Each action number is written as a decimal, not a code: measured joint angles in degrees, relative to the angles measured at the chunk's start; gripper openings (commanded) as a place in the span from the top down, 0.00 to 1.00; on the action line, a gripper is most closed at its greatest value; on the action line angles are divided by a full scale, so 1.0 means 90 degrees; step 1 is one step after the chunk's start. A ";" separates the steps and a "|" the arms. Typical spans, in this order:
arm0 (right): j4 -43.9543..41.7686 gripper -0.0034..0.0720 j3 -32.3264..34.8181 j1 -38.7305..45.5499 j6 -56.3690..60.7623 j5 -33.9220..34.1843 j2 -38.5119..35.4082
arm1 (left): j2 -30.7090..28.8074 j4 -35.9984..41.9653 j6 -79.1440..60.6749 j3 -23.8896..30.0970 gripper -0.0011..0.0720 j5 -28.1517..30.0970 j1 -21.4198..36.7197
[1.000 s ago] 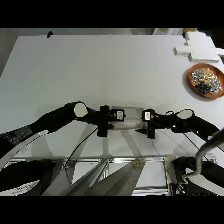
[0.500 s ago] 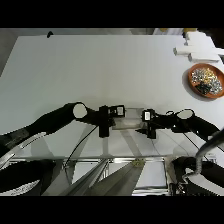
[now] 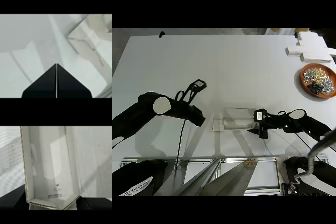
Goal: Fold the box and place the chain.
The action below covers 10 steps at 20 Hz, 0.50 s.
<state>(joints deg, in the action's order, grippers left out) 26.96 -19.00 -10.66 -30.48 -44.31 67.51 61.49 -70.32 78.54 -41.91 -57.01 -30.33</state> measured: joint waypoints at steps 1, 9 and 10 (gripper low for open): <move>0.0000 0.41 0.0000 0.0000 0.0000 0.0000 0.0000 | 0.0027 0.0039 0.0274 0.0085 0.98 -0.0039 0.0063; 0.0000 0.41 0.0000 0.0000 0.0000 0.0000 0.0000 | 0.1049 0.1367 0.1071 0.0391 0.98 0.0454 0.0068; 0.0000 0.41 0.0000 0.0000 0.0000 0.0000 0.0000 | 0.1166 0.1455 0.1088 0.0398 0.98 0.0527 0.0015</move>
